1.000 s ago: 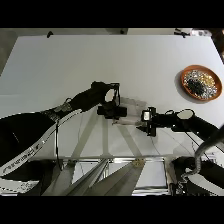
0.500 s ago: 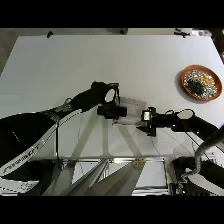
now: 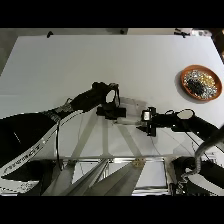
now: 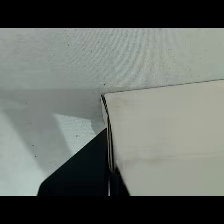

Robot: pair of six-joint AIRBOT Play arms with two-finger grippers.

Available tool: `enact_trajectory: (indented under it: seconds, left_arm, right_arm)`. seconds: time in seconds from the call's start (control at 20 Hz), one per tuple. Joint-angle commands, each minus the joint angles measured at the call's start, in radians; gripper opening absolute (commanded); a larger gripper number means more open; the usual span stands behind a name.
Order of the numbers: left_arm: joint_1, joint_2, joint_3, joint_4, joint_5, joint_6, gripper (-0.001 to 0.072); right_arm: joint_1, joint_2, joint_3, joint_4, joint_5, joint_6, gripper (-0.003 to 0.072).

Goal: Fold the box and place the chain.

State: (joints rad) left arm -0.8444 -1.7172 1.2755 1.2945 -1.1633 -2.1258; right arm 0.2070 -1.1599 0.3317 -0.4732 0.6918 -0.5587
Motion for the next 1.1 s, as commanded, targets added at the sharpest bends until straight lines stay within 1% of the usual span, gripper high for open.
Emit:
enact_trajectory:
  seconds: [0.0,0.05,0.1,0.15,0.2,0.25,0.35,0.4,0.45,0.5,0.6,0.65,0.7,0.8,0.85,1.05]
  left_arm:
    - [-0.005,0.001,-0.004,0.008,-0.024,0.005,0.0009]
    - [-0.006,0.002,-0.004,0.008,-0.024,0.005,0.005]
    - [-0.007,0.002,-0.004,0.008,-0.026,0.005,0.0121]
    - [-0.01,0.002,-0.004,0.008,-0.027,0.006,0.022]
    - [-0.012,0.002,-0.004,0.008,-0.027,0.006,0.0275]
    - [-0.014,0.002,-0.004,0.008,-0.026,0.008,0.0279]
    - [-0.019,0.002,-0.004,0.009,-0.025,0.008,0.0274]
    - [-0.019,0.002,-0.004,0.009,-0.027,0.008,0.0208]
    - [-0.019,0.002,-0.004,0.008,-0.028,0.008,0.0064]
    - [-0.019,0.004,-0.004,0.008,-0.03,0.008,0.0007]
    - [-0.019,0.014,-0.004,0.011,-0.029,0.008,0.0007]
    - [-0.019,0.021,-0.004,0.014,-0.028,0.008,0.0023]
    - [-0.019,0.03,-0.004,0.017,-0.027,0.009,0.0096]
    - [-0.017,0.049,-0.004,0.016,-0.027,0.01,0.0334]
    - [-0.014,0.061,-0.004,0.016,-0.03,0.014,0.0391]
    - [-0.014,0.118,-0.004,0.011,-0.036,0.073,0.04]
  right_arm:
    - [0.001,0.0,0.0,0.0,0.0,0.0,0.0341]
    - [0.001,0.0,0.0,0.0,0.0,0.0,0.0341]
    - [0.001,0.0,0.0,0.0,0.0,0.0,0.0341]
    - [0.001,0.0,0.0,0.0,0.0,0.0,0.0341]
    - [0.001,0.0,0.0,0.0,0.0,0.0,0.0341]
    - [0.001,0.0,0.0,0.0,0.0,0.0,0.0341]
    - [0.001,0.0,0.0,0.0,0.0,0.0,0.0341]
    - [0.001,0.0,0.0,0.0,0.0,0.0,0.0341]
    - [0.001,0.0,0.0,0.0,0.0,0.0,0.0341]
    - [0.001,0.0,0.0,0.0,0.0,0.0,0.0341]
    - [0.001,0.0,0.0,0.0,0.0,0.0,0.0341]
    - [0.001,0.0,0.0,0.0,0.0,0.0,0.0341]
    - [0.001,0.0,0.0,0.0,0.0,0.0,0.0341]
    - [0.001,0.0,0.0,0.0,0.0,0.0,0.0341]
    - [0.001,0.0,0.0,0.0,0.0,0.0,0.0341]
    - [0.001,0.0,0.0,0.0,0.0,0.0,0.0341]
